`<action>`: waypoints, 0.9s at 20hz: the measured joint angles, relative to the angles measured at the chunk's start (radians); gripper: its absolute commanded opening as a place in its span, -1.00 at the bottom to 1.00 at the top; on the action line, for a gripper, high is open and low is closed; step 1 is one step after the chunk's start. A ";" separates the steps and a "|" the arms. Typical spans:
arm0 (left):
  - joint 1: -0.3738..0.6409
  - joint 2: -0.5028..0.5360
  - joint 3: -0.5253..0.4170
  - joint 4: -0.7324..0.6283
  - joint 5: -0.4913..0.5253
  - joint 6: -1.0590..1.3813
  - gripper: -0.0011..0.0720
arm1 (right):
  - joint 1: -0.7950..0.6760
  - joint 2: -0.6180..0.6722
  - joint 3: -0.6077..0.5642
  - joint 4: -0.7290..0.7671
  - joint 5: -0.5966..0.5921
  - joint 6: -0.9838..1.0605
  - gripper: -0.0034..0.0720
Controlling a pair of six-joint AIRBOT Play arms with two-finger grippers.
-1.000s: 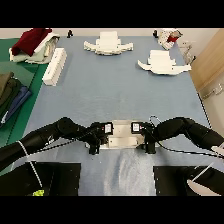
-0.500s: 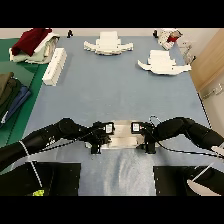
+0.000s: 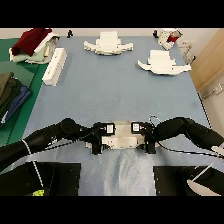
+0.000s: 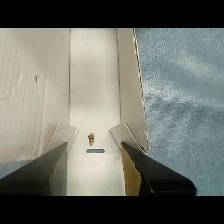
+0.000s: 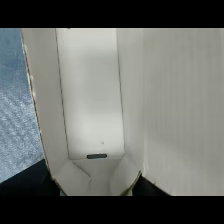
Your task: Fold the box.
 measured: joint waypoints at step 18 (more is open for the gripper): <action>0.273 0.390 0.008 0.524 -0.232 -1.286 -0.94 | 0.000 0.000 0.000 0.001 0.000 0.001 0.45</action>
